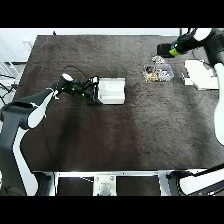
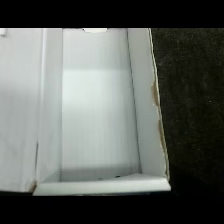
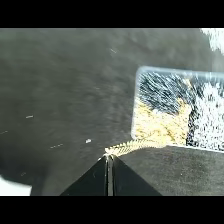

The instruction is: Fold the box and place the chain.

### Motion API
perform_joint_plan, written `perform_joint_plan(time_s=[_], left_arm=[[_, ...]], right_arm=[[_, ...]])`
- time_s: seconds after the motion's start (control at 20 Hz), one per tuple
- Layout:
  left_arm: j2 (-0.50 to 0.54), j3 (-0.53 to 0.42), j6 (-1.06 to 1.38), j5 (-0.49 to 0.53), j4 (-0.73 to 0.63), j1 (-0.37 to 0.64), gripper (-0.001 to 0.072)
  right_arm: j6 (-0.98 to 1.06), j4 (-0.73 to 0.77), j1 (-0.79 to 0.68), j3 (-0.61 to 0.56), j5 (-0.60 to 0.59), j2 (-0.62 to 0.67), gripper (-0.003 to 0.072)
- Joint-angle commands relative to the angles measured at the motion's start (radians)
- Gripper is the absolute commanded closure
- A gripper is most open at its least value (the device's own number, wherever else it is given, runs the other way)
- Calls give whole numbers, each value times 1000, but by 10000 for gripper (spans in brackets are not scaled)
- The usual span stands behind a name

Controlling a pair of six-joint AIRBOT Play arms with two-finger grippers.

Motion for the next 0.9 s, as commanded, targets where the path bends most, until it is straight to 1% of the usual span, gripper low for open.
perform_joint_plan(time_s=[0.0, 0.2, 0.3, 0.5, 0.65, 0.75, 0.85], left_arm=[[0, 1, 1, 0, 0, 1, 349], [0, 1, 0, 0, 0, 1, 349], [0, 1, 0, 0, 0, 1, 349], [0, 1, 0, 0, 0, 1, 349], [0, 1, 0, 0, 0, 1, 349], [0, 1, 0, 0, 0, 1, 349], [0, 1, 0, 0, 0, 1, 349]], right_arm=[[-57, -7, 47, 0, 89, 126, 680], [-95, -6, 130, 0, 169, 219, 680], [-102, -6, 182, 0, 183, 248, 680], [-102, -26, 303, 0, 208, 259, 680], [-101, -102, 402, -15, 211, 259, 679], [-101, -104, 444, -28, 194, 255, 679], [-101, -103, 467, -31, 149, 246, 680]])
